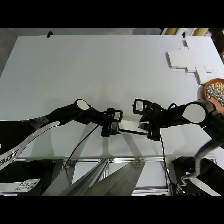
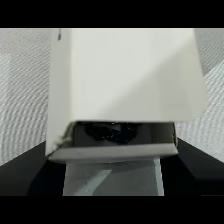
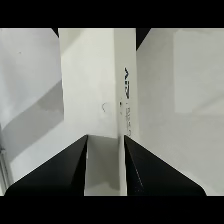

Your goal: Fold the box and place the chain.

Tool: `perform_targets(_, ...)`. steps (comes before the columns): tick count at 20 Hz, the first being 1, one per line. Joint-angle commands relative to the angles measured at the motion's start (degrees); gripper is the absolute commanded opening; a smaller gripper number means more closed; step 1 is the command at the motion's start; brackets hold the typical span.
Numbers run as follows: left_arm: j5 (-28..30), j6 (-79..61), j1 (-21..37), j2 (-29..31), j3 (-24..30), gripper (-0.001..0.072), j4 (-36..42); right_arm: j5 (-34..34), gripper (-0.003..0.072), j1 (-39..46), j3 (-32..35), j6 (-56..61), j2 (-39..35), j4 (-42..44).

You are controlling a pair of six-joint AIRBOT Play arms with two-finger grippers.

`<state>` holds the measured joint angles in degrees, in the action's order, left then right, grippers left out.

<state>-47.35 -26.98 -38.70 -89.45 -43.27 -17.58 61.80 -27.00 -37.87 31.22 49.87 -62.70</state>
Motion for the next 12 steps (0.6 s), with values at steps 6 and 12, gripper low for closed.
perform_targets(6, 0.0, 0.0, 0.0, 0.0, 0.0, 0.0134, 0.0, 0.6, 0.0184, -0.1, 0.8, -0.5, -0.3, 1.3)
perform_targets(12, 0.0, 0.0, 0.0, 0.0, 0.0, 0.0134, 0.0, -2.2, 0.0184, -0.1, 3.0, -1.8, -0.3, 1.0)
